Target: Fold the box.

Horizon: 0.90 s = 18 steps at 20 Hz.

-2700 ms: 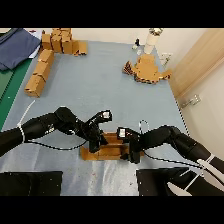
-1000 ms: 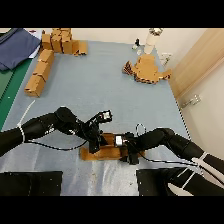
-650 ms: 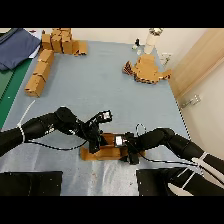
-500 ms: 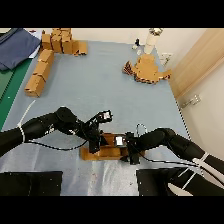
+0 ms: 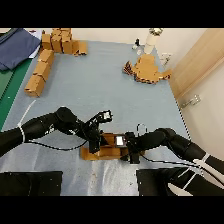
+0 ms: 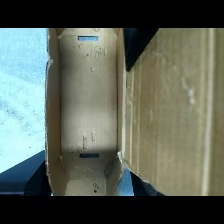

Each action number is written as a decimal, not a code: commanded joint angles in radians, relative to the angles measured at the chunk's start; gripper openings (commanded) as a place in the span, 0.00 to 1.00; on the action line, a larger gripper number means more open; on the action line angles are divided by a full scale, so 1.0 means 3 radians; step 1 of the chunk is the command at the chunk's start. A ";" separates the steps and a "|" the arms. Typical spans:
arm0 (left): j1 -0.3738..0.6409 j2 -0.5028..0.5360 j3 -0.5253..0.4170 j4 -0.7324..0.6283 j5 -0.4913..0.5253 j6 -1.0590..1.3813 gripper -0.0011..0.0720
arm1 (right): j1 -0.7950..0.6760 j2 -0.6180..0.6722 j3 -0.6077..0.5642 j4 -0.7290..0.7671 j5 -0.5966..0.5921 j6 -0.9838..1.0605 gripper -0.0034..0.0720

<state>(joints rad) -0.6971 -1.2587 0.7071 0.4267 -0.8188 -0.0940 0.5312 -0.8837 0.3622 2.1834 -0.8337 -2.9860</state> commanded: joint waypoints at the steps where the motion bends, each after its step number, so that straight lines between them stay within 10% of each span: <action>1: 0.0001 -0.0001 0.0001 0.0001 -0.0004 0.0001 0.03 | 0.0001 -0.0008 -0.0008 -0.0011 0.0006 0.0005 0.86; 18: 0.0001 -0.0001 0.0001 0.0001 -0.0005 0.0001 0.03 | 0.0001 -0.0001 -0.0041 -0.0009 0.0048 0.0104 0.86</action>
<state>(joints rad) -0.6971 -1.2587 0.7071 0.4267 -0.8188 -0.0948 0.5308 -0.8848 0.3504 2.1792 -0.8223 -2.9559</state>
